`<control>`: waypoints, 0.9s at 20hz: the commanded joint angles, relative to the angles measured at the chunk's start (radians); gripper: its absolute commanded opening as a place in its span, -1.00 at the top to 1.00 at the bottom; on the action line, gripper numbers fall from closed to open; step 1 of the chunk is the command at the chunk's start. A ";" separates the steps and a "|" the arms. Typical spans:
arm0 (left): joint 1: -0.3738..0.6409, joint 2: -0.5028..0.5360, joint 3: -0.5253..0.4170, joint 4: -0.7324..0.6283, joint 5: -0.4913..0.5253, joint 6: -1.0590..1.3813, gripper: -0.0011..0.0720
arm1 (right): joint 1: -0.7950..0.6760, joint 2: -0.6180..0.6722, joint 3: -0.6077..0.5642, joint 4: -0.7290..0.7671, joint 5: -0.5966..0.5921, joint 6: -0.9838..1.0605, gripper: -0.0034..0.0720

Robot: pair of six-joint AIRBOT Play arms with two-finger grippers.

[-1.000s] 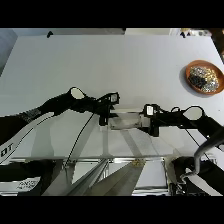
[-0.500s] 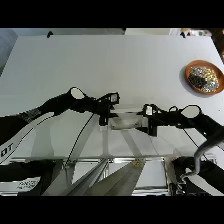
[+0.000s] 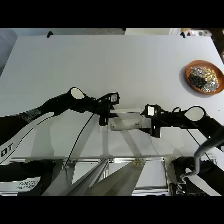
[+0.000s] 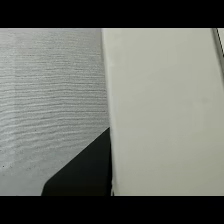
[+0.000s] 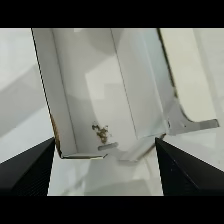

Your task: Fold the box and place the chain.

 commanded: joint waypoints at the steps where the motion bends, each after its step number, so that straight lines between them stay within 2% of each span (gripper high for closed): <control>1: 0.000 0.000 0.000 0.000 0.000 0.000 0.94 | 0.000 0.029 0.001 -0.003 -0.009 0.037 -0.91; 10: 0.000 0.000 0.000 0.000 0.000 0.000 0.94 | 0.000 0.027 0.000 -0.001 -0.066 0.039 -0.91; 18: 0.000 -0.001 0.000 0.000 0.000 0.000 0.94 | 0.000 -0.022 0.000 0.024 -0.040 0.009 -0.92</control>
